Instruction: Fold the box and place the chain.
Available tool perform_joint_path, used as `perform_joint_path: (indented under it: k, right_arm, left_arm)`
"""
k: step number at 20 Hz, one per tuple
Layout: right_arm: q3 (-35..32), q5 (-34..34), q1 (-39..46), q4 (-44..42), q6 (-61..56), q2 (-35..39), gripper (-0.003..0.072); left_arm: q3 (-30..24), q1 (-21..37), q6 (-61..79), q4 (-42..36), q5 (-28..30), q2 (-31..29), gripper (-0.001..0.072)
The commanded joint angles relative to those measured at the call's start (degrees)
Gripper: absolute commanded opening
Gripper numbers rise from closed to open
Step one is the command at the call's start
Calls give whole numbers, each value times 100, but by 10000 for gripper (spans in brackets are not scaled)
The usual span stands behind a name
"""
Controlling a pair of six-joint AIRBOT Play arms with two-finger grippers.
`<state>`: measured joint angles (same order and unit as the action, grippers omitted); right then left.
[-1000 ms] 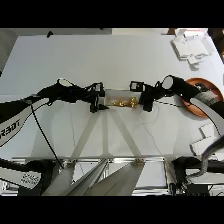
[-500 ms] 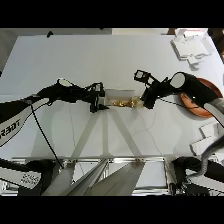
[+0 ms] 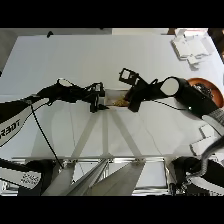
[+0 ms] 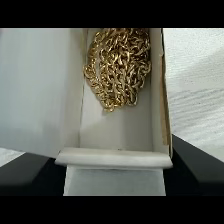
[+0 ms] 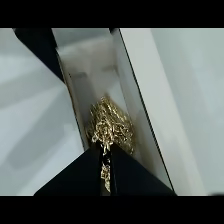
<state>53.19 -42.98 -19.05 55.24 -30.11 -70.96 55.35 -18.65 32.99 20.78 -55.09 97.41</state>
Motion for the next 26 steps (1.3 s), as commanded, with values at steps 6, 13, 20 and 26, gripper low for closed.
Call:
perform_joint_path:
  k: [6, 13, 20, 26]
  right_arm:
    - [7, 1088, -457, -407, -13, -105, 13]
    - [7, 944, -280, -315, -9, -111, 198]
    - [-11, -774, 894, -297, 549, 485, 199]
    - [-461, -953, 1716, -295, 1899, 415, 289]
  left_arm:
    - [2, 0, 0, 2, 2, 0, 342]
    - [2, 0, 0, 2, 2, 0, 342]
    - [2, 0, 0, 2, 4, 0, 342]
    - [2, 0, 0, 2, 2, 0, 342]
